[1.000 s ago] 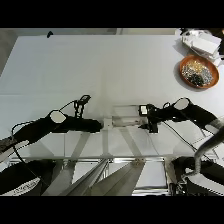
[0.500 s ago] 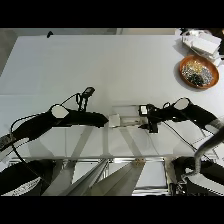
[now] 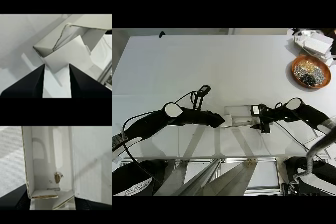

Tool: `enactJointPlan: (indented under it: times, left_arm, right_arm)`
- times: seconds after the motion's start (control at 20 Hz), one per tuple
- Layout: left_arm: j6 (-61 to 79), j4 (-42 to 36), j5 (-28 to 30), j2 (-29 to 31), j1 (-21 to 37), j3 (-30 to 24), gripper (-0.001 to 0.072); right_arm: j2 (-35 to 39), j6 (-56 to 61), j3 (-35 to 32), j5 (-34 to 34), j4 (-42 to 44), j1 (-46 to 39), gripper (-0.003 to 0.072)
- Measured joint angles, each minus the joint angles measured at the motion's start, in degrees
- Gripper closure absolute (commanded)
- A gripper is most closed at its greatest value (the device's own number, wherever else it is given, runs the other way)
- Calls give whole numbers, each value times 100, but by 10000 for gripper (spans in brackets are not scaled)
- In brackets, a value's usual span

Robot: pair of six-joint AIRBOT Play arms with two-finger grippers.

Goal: Fold the box and place the chain.

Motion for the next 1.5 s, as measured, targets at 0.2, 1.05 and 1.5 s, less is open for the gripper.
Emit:
enactJointPlan:
  times: [0.2, 1.05, 1.5]
  left_arm:
    - [-9, 7, -153, 0, -33, 37, 308]
    - [-2892, 2002, -164, -699, -632, 1086, 318]
    - [-4496, 3193, -487, -817, -824, 1552, 325]
  right_arm:
    - [0, 0, 0, 0, 0, 0, 368]
    - [0, 2, 0, -2, 0, 0, 368]
    - [0, 2, 0, -2, 0, 0, 368]
